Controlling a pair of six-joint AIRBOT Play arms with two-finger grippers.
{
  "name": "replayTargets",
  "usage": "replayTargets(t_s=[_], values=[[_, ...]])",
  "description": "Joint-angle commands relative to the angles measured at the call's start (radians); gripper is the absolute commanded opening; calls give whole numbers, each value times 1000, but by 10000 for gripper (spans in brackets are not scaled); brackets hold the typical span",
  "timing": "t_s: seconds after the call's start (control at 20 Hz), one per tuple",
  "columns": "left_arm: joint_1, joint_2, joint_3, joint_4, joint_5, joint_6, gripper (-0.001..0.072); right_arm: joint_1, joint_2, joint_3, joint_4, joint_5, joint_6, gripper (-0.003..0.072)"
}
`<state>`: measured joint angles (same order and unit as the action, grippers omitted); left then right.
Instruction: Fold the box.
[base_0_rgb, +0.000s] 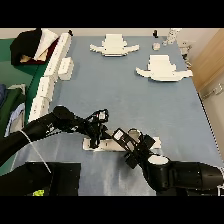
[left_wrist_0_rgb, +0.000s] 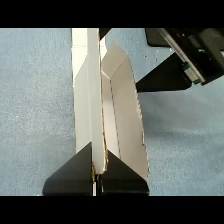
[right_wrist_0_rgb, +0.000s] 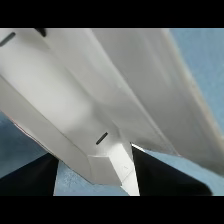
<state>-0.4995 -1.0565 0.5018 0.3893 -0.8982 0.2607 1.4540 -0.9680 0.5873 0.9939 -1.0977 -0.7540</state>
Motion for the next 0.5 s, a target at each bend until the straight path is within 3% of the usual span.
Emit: replayTargets(t_s=[0.0, 0.2, 0.45], values=[[0, 0, 0, 0, 0, 0, 13, 0, 23, 10, -5, -56, 18, 720], [0, 0, 0, 0, 0, 0, 13, -53, 97, -26, -1, -18, -122, 720], [0, 0, 0, 0, 0, 0, 13, -245, 225, -125, 111, 198, -486, 720]])
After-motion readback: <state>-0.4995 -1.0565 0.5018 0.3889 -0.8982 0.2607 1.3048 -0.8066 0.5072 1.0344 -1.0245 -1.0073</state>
